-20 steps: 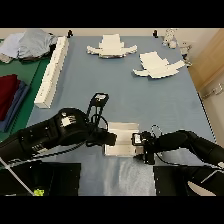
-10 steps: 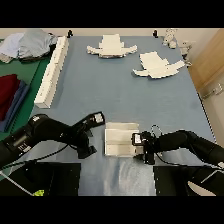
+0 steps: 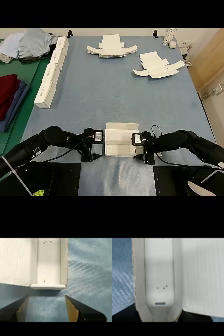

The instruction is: Fold the box.

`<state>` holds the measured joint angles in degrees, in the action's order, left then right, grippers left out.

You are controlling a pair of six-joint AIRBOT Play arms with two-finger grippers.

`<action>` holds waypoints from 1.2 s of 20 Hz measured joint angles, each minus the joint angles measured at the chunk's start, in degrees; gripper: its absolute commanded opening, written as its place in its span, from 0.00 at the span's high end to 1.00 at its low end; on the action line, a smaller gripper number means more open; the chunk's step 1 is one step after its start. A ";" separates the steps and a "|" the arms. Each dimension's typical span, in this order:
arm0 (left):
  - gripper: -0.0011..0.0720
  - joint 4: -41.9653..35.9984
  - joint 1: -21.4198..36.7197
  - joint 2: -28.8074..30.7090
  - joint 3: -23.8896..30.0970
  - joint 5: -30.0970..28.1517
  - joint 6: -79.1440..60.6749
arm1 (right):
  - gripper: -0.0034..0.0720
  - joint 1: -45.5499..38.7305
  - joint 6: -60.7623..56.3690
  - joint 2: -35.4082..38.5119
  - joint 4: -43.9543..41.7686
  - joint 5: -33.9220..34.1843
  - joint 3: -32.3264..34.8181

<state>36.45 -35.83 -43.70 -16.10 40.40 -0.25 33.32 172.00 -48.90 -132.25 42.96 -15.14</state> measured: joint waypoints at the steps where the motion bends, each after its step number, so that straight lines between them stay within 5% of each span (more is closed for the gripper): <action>1: 0.00 -1.03 0.00 -0.98 0.15 -0.72 -1.27 | 0.25 0.00 0.00 0.00 0.02 0.00 0.00; 24: 0.00 -10.19 -6.16 -11.10 -0.33 -7.78 -7.87 | 0.25 0.00 0.04 -0.02 0.02 0.02 -0.02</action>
<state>26.26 -42.00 -54.81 -16.43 32.62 -8.12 33.32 172.05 -48.93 -132.22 42.98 -15.16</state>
